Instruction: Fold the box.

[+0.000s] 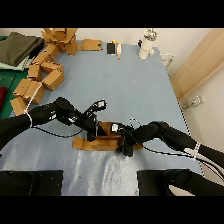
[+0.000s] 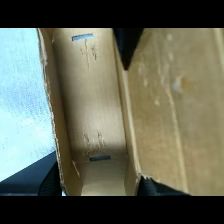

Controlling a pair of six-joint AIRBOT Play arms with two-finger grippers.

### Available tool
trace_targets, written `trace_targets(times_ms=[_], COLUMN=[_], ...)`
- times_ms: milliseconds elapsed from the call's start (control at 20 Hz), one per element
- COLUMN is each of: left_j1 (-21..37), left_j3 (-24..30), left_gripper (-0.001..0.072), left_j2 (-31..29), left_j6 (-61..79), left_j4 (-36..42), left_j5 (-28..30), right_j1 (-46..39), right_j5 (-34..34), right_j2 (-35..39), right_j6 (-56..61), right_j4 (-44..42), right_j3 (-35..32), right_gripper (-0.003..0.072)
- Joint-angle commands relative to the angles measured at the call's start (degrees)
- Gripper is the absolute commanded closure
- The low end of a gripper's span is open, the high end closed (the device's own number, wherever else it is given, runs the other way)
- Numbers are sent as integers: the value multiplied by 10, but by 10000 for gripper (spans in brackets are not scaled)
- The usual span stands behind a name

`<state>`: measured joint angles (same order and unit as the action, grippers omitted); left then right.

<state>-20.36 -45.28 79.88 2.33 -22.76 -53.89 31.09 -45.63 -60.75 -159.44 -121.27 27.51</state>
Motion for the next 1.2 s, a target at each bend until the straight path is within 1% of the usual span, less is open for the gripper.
trace_targets(times_ms=[0,200,250,300,850,900,950,1000,1050,1150], left_j1=[1,1,1,1,1,1,2,6,14,38], left_j3=[0,0,0,0,0,-1,-2,-7,-15,-28], left_gripper=[697,698,698,697,694,530,332,304,304,304], left_j2=[0,0,0,0,0,0,0,0,-1,-17], left_j6=[-3,-3,-3,-3,-9,-9,-34,-67,-97,-169], left_j4=[-6,-6,-6,-6,-7,-9,-9,-17,-41,-126], left_j5=[7,15,15,15,18,21,29,26,13,-22], right_j1=[0,0,0,0,0,0,0,0,0,0], right_j5=[0,0,0,-1,-2,-3,-4,-4,-4,-4], right_j2=[0,0,0,0,0,0,0,0,0,0], right_j6=[0,0,0,0,0,0,0,0,0,0], right_j4=[2,7,9,10,9,9,9,9,9,9], right_j3=[0,0,0,0,0,0,0,0,0,0], right_gripper=[176,190,234,303,304,304,304,304,304,304])
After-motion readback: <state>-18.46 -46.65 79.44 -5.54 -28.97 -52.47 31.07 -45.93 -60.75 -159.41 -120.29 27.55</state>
